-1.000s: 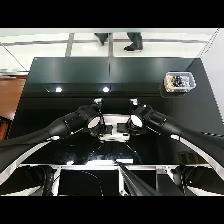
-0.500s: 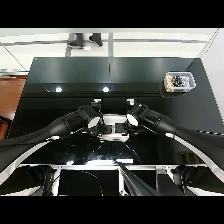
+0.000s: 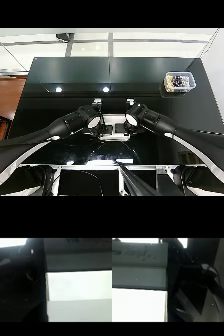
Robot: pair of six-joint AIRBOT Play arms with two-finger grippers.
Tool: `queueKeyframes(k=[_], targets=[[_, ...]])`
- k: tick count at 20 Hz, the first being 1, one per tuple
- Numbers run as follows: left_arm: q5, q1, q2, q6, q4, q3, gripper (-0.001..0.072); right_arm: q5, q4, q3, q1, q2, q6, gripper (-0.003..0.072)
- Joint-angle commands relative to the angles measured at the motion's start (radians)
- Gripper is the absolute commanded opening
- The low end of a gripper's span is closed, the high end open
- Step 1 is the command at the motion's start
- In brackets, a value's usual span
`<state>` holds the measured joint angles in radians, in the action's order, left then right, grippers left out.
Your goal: Fold the box and place the chain.
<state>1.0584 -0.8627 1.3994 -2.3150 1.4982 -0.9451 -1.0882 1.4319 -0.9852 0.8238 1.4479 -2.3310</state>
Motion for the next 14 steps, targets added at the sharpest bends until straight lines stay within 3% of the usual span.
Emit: queueKeyframes(k=[1,5,7,8,9,10,14], targets=[[0.001,0.0,-0.001,0.004,0.003,-0.001,0.0027,0.0,-0.001,-0.005,0.001,-0.001,0.005,0.0008],[0.001,0.0,-0.001,0.004,0.003,-0.001,0.0026,-0.002,-0.002,-0.005,0.001,-0.001,0.005,0.0014],[0.001,0.0,-0.001,0.004,0.003,-0.001,0.0026,-0.003,0.003,-0.005,0.001,-0.001,0.006,0.0149],[0.001,0.0,-0.001,0.004,0.003,-0.001,0.0027,-0.007,0.008,-0.005,0.001,-0.001,0.006,0.015],[0.001,0.0,-0.001,0.004,0.003,-0.001,0.0026,-0.008,0.011,-0.005,0.001,-0.001,0.006,0.0227],[0.001,0.0,-0.001,0.004,0.003,-0.001,0.0027,-0.008,0.01,-0.005,0.001,-0.001,0.005,0.0384],[0.001,0.0,-0.001,0.004,0.003,-0.001,0.0026,-0.007,0.01,-0.01,0.001,-0.001,0.006,0.0387]])
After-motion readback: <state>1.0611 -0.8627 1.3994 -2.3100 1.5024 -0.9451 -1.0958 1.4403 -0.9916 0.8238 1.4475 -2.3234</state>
